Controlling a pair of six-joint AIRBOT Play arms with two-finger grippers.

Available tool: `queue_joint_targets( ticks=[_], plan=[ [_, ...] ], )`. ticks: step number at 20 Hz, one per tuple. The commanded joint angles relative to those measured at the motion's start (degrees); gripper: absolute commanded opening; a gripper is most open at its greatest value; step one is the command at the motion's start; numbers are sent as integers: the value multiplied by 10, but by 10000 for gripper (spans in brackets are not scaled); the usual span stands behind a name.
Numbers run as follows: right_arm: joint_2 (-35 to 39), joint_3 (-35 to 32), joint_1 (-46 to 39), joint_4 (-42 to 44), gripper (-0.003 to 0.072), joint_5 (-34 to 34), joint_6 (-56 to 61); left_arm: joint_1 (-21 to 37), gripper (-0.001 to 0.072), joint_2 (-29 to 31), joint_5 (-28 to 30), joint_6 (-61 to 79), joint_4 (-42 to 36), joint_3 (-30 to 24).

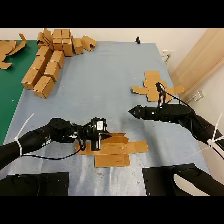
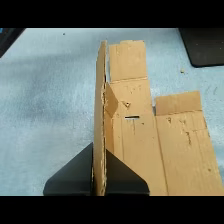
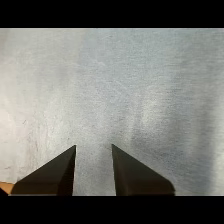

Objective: Fold the box.

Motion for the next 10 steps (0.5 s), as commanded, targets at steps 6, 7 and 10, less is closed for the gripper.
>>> queue_joint_targets(
  ticks=[6, 7, 10],
  plan=[
    [0, 0, 0, 0, 366, 2, 0, 0, 14, 0, -23, -73, 3, -1],
    [0, 0, 0, 0, 365, 2, 0, 0, 14, 0, -23, -89, 4, -1],
    [0, 0, 0, -1, 364, 1, 0, 0, 14, 0, -23, -109, 5, -1]
  ],
)
